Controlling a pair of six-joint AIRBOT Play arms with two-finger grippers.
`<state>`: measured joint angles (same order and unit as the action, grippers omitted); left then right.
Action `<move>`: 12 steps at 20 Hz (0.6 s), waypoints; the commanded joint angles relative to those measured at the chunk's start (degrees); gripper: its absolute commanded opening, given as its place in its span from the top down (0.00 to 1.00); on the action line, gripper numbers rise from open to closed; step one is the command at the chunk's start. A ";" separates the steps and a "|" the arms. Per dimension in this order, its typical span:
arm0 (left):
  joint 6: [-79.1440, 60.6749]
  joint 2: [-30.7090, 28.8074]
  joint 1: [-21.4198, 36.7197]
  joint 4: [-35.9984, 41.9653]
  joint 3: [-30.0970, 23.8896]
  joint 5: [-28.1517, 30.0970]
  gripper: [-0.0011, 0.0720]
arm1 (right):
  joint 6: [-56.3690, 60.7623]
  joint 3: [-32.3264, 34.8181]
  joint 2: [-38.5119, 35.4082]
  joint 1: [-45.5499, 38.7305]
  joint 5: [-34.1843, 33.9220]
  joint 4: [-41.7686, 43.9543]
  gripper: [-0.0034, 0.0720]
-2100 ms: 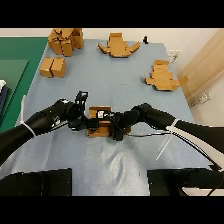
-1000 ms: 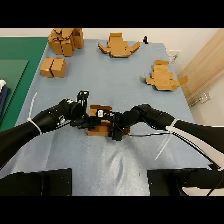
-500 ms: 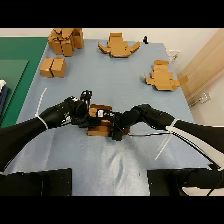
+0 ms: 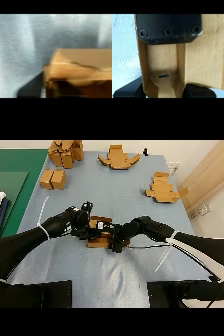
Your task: Fold the box.
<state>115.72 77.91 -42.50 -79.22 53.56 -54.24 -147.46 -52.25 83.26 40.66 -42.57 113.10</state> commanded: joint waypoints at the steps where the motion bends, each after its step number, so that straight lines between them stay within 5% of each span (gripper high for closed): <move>1: 1.03 -0.20 0.02 -0.07 1.73 -2.67 0.47 | 0.02 0.00 -0.02 0.02 -0.02 0.04 0.75; 12: 7.45 -0.17 0.11 -7.43 2.01 -12.83 0.47 | 0.02 0.00 -0.02 0.04 -0.31 0.07 0.75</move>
